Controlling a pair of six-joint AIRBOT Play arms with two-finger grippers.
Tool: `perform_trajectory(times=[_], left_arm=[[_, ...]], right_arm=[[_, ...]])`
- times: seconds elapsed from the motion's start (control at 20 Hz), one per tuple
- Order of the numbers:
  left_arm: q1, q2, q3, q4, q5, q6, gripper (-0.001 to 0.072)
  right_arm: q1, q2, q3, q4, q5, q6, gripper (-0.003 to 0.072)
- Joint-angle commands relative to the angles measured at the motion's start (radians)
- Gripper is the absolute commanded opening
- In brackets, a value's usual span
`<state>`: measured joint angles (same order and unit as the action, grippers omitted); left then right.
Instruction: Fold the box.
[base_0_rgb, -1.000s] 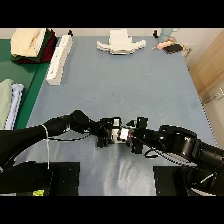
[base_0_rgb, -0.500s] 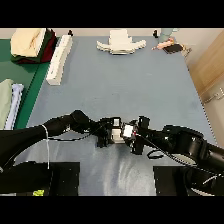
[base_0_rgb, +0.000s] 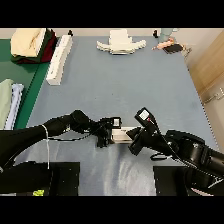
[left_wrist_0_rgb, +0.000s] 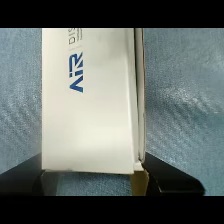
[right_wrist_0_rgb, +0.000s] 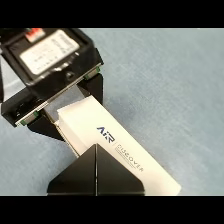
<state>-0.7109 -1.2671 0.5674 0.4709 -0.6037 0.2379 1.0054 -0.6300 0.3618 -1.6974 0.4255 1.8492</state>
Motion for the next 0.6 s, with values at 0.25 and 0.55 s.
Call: perform_trajectory(times=[0.25,0.55], left_arm=[[0.000,0.001,0.000,0.000,0.000,0.000,0.0465],[0.000,0.001,0.000,0.000,0.000,0.000,0.0465]], right_arm=[[0.000,0.000,-0.095,-0.038,-0.146,0.118,0.0001],[0.012,0.000,-0.130,-0.021,-0.171,0.122,0.0001]])
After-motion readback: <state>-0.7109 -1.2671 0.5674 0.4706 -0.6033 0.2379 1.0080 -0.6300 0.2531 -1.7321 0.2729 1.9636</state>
